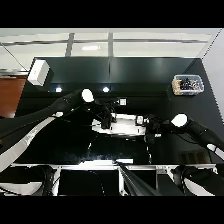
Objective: Fold the box and place the chain.
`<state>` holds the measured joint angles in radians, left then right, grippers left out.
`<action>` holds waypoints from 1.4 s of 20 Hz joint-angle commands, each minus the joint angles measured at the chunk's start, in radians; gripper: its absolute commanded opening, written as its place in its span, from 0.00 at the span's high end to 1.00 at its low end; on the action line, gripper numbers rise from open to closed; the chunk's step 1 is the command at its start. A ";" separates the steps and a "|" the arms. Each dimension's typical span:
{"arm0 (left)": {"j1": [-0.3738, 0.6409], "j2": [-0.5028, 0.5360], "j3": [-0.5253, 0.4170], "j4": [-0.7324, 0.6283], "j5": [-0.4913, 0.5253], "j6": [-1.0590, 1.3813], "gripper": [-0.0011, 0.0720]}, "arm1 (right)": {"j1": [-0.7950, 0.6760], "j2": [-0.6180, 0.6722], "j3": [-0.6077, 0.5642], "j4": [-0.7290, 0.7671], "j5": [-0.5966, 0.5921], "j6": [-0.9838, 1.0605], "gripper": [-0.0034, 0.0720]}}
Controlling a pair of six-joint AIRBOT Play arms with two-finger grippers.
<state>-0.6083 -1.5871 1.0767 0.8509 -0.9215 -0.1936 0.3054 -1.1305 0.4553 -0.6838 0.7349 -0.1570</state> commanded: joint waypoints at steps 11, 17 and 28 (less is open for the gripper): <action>-0.001 0.001 0.000 0.000 -0.003 0.002 0.95 | -0.010 -0.016 0.000 0.066 0.008 -0.073 0.01; -0.001 0.001 0.000 0.001 -0.004 0.002 0.95 | -0.010 -0.027 0.000 0.063 0.008 -0.074 0.16; 0.007 0.035 0.069 0.181 -0.133 -0.140 0.25 | -0.010 -0.027 0.000 0.061 0.013 -0.075 0.78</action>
